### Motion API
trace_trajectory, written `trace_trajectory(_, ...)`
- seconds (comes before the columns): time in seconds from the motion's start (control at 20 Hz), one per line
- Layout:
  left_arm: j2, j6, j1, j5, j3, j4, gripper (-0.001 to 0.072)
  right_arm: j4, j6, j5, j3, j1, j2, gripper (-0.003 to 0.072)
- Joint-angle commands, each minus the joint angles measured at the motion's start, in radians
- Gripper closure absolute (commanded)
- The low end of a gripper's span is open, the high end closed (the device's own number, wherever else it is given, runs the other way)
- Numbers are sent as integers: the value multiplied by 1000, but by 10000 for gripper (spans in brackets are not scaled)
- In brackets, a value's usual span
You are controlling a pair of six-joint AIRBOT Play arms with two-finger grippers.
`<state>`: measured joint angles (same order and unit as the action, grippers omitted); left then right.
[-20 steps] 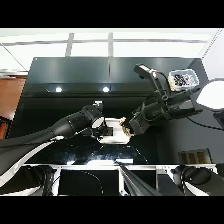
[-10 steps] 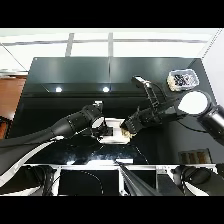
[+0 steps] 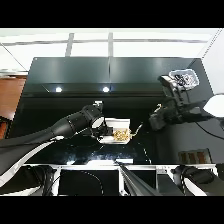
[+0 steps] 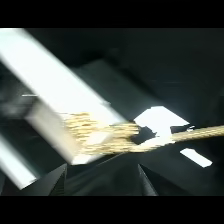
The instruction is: Fold the box and place the chain.
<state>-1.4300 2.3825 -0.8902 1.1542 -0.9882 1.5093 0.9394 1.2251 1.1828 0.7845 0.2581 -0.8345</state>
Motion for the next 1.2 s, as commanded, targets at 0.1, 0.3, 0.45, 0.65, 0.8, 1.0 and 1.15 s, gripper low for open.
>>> trace_trajectory(0.1,-1,0,0,0,0,-3,678,159,-99,-377,-229,-166,73,-28)
trace_trajectory(0.3,-1,0,0,0,0,-3,679,141,-584,-391,-291,-101,20,-28)
trace_trajectory(0.45,-1,0,0,0,0,-3,678,-50,-889,-396,-316,9,-50,-27)
trace_trajectory(0.65,-1,0,0,3,0,-3,678,-127,-1097,-427,-316,158,-153,-27)
trace_trajectory(0.8,-1,0,0,3,0,-3,679,-129,-1120,-429,-316,181,-193,-26)
trace_trajectory(1.0,-1,0,0,3,0,-3,678,-157,-1201,-428,-316,180,-223,-20)
trace_trajectory(1.15,-1,0,0,3,0,-3,679,-153,-1209,-428,-316,180,-251,-18)
